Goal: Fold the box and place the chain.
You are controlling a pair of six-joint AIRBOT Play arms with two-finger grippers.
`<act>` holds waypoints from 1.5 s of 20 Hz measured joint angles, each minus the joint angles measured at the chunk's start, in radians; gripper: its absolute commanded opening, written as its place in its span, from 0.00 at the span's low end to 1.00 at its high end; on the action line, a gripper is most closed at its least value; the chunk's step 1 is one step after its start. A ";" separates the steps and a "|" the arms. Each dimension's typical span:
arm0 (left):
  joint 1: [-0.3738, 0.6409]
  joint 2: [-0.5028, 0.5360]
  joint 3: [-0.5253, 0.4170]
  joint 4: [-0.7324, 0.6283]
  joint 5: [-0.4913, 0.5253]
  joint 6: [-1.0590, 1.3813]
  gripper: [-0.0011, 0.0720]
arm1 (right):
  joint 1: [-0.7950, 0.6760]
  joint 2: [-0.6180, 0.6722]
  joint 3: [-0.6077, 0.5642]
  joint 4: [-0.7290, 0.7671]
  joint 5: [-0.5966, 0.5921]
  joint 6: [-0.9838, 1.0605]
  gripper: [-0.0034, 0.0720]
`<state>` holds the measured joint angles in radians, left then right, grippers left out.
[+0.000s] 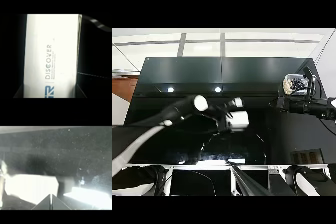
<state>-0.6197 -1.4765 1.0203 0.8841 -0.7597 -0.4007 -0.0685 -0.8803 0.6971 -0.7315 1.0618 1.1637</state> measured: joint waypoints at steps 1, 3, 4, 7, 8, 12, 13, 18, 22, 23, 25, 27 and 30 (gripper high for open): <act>0.064 0.004 0.015 0.005 0.000 -0.026 0.48 | 0.000 0.000 0.000 -0.001 -0.004 0.001 0.08; 0.213 0.002 0.064 0.033 0.010 -0.105 0.51 | 0.000 0.000 0.000 0.000 -0.005 0.003 0.08; 0.296 -0.010 0.101 0.071 0.021 -0.160 0.51 | 0.000 0.000 0.000 0.000 -0.006 0.006 0.08; 0.534 -0.085 0.254 0.188 0.025 -0.355 0.51 | 0.000 0.000 0.000 0.002 -0.007 0.011 0.08; 0.613 -0.128 0.320 0.219 0.015 -0.415 0.51 | 0.000 0.000 0.000 0.002 -0.008 0.011 0.09; 0.818 -0.311 0.567 0.284 -0.068 -0.540 0.51 | 0.000 0.000 0.000 0.004 -0.010 0.026 0.09; 0.851 -0.355 0.620 0.299 -0.080 -0.556 0.51 | 0.000 0.000 0.000 0.004 -0.010 0.034 0.09; 0.941 -0.513 0.777 0.327 -0.097 -0.627 0.68 | 0.000 0.000 0.000 0.004 -0.012 0.050 0.09; 0.952 -0.574 0.821 0.352 -0.107 -0.654 0.99 | 0.000 0.000 0.000 0.004 -0.012 0.056 0.09; 0.950 -0.581 0.842 0.374 -0.130 -0.659 0.99 | 0.000 0.000 0.000 0.004 -0.012 0.056 0.09; 0.945 -0.589 0.912 0.409 -0.206 -0.675 1.00 | 0.000 0.000 0.000 0.004 -0.008 0.062 0.09; 0.941 -0.587 1.002 0.430 -0.330 -0.690 1.00 | 0.000 0.000 0.000 0.004 -0.008 0.085 0.09; 0.938 -0.517 1.053 0.448 -0.491 -0.725 0.99 | 0.000 0.000 0.004 0.004 0.007 0.108 0.10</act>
